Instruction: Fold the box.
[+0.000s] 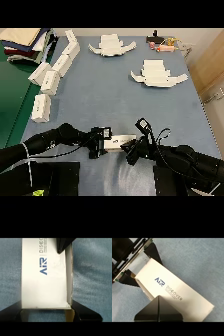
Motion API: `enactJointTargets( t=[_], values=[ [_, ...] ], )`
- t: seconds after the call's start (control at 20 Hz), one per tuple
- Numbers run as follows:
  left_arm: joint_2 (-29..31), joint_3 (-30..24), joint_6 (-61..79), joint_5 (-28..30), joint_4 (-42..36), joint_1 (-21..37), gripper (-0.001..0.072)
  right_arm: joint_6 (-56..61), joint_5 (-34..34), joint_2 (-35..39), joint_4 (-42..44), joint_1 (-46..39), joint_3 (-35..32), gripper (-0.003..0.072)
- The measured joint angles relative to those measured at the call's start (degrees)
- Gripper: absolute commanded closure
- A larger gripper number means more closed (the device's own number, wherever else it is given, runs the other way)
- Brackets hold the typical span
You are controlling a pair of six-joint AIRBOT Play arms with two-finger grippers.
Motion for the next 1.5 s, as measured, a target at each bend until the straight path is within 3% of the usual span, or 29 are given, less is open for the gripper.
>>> enactJointTargets(
  t=[0.75,1.1,1.35,1.5],
  values=[
    [0.0,0.0,0.0,0.0,0.0,0.0,0.0191,0.4,-2.8,2.4,-0.9,0.0,1.5,0.0682],
    [0.0,0.0,-0.1,0.0,-0.1,0.0,0.0191,0.4,-0.7,4.9,-2.3,0.0,4.2,0.0682],
    [0.0,0.0,0.0,0.0,-0.1,0.0,0.0191,0.4,-0.5,5.0,-6.8,-0.3,5.9,0.0682],
    [0.0,0.0,0.0,0.0,-0.1,0.0,0.0191,1.2,-6.0,3.4,-14.2,-3.4,10.7,0.0682]
  ],
)
